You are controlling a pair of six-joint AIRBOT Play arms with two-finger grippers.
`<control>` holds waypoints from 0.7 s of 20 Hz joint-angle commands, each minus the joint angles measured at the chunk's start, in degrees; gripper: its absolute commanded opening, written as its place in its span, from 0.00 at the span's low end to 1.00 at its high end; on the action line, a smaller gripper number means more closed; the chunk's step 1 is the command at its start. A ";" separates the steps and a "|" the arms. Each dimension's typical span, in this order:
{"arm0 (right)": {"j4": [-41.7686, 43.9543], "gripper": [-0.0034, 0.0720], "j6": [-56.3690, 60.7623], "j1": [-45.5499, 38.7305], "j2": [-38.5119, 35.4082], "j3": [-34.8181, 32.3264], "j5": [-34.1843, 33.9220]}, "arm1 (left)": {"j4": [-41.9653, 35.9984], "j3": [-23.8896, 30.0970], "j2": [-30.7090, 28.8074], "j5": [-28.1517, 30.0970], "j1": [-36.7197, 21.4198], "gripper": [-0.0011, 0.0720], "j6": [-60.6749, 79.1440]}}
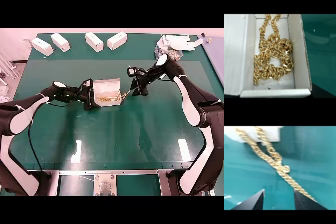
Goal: Fold the box and place the chain.
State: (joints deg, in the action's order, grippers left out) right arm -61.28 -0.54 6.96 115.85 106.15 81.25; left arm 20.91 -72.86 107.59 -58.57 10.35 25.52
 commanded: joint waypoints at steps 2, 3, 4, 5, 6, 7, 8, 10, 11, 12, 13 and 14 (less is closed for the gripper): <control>0.50 0.74 0.28 1.29 0.04 -2.78 1.40 | 0.02 -0.04 -0.02 0.00 -0.04 0.88 0.02; 1.07 0.74 -0.17 1.86 0.04 -2.75 1.09 | 0.02 -0.04 -0.02 0.00 -0.04 0.88 0.02; 1.84 0.74 -0.94 2.23 0.04 -2.75 1.07 | 0.02 -0.04 -0.02 0.00 -0.04 0.88 0.02; 2.95 0.74 -1.77 2.36 0.02 -2.75 0.63 | 0.02 -0.04 -0.02 0.00 -0.04 0.88 0.02; 3.96 0.74 -2.10 2.36 0.02 -2.75 -0.04 | 0.02 -0.04 -0.02 0.00 -0.04 0.88 0.02; 4.31 0.74 -2.10 2.36 0.02 -2.71 -0.90 | 0.02 -0.04 -0.02 0.00 -0.04 0.88 0.02; 4.28 0.74 -2.10 2.36 0.02 -2.54 -1.01 | 0.02 -0.04 -0.02 0.00 -0.04 0.88 0.02; 4.33 0.74 -2.12 2.36 0.02 -2.12 -1.38 | 0.02 -0.04 -0.02 0.00 -0.04 0.88 0.02; 4.74 0.72 -2.10 2.43 0.04 -2.12 -1.53 | 0.02 -0.04 -0.02 0.00 -0.04 0.88 0.02; 4.79 0.72 -2.12 2.54 0.09 -2.16 -1.75 | 0.02 -0.04 -0.02 0.00 -0.04 0.88 0.02; 4.74 0.72 -2.10 2.64 0.15 -2.16 -2.16 | 0.02 -0.04 -0.02 0.00 -0.04 0.88 0.02; 4.72 0.72 -2.10 2.69 0.26 -2.16 -2.25 | 0.02 -0.04 -0.02 0.00 -0.04 0.88 0.02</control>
State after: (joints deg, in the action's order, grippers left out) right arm -56.93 -2.50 9.50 115.94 103.92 79.99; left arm 20.93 -72.86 107.59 -58.57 10.35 25.52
